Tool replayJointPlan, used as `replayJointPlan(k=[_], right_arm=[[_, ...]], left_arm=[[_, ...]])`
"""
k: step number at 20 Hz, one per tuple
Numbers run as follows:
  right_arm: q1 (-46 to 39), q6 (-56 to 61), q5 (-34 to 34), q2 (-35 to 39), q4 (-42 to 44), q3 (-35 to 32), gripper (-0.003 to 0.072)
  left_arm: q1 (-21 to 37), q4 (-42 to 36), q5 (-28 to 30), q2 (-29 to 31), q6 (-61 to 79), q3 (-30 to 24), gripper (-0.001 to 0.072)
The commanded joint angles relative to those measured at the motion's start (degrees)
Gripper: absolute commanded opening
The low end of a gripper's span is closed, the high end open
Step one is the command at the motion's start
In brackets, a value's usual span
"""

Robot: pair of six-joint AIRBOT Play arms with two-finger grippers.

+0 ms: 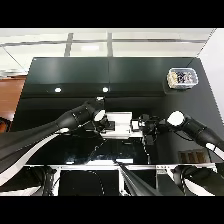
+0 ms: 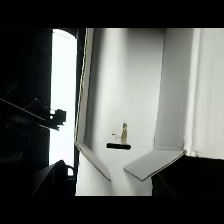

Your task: Fold the box and place the chain.

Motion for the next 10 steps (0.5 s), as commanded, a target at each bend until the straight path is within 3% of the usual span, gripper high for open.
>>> replayJointPlan(k=[1,2,4,5,6,7,9,10], right_arm=[[-0.04,0.22,-1.07,0.55,0.90,-0.07,0.0718],[-0.04,-0.31,-1.90,0.52,2.21,-0.07,0.0621],[-0.04,-1.62,-2.89,0.52,4.55,-0.07,0.0615],[-0.04,-1.64,-2.82,0.52,4.96,-0.07,0.0558],[-0.04,-1.62,-2.45,0.52,4.96,-0.07,0.0418],[-0.04,-1.51,-2.51,0.46,4.98,-0.07,0.0417],[-0.04,-0.55,-2.51,-0.09,7.02,-0.07,0.0234],[-0.04,-0.07,-2.21,-0.72,9.46,-0.07,0.0233]], left_arm=[[-0.04,0.39,-0.46,0.04,0.26,0.00,0.0027],[-0.04,0.39,-0.46,0.04,0.26,0.00,0.0028],[-0.04,0.35,-0.46,0.04,0.26,0.00,0.0027],[-0.04,0.35,-0.46,0.04,0.26,0.00,0.0027],[-0.04,0.35,-0.46,0.04,0.26,0.00,0.0027],[-0.04,0.35,-0.46,0.04,0.26,0.00,0.0027],[-0.04,0.31,-0.46,0.04,0.26,0.00,0.0028],[-0.04,0.17,-0.46,0.04,0.26,0.00,0.0028]])
